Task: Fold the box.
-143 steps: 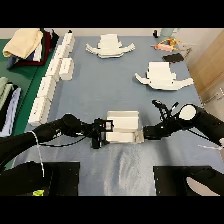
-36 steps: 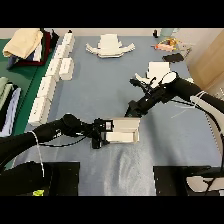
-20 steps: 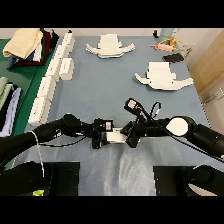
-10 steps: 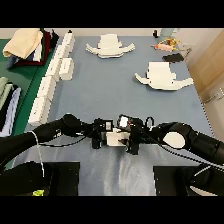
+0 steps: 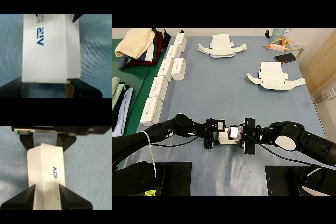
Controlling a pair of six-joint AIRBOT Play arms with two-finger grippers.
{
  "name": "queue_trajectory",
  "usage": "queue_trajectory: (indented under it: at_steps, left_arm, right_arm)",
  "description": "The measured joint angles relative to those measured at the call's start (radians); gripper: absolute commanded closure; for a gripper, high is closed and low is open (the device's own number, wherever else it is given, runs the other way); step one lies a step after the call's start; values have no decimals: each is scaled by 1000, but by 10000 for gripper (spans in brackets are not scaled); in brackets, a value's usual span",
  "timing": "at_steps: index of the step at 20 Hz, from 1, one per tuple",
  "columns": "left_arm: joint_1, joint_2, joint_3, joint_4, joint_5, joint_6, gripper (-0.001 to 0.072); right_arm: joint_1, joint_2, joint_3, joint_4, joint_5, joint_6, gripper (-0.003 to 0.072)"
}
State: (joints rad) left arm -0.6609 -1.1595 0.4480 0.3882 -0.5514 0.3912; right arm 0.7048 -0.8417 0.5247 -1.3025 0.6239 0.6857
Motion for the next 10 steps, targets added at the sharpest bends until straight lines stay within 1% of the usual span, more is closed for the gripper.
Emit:
queue_trajectory:
  at_steps: [10]
  left_arm:
    - [0, 0, 0, 0, 1, 0, 184]
  right_arm:
    - [0, 44, 1, -33, -53, -46, 227]
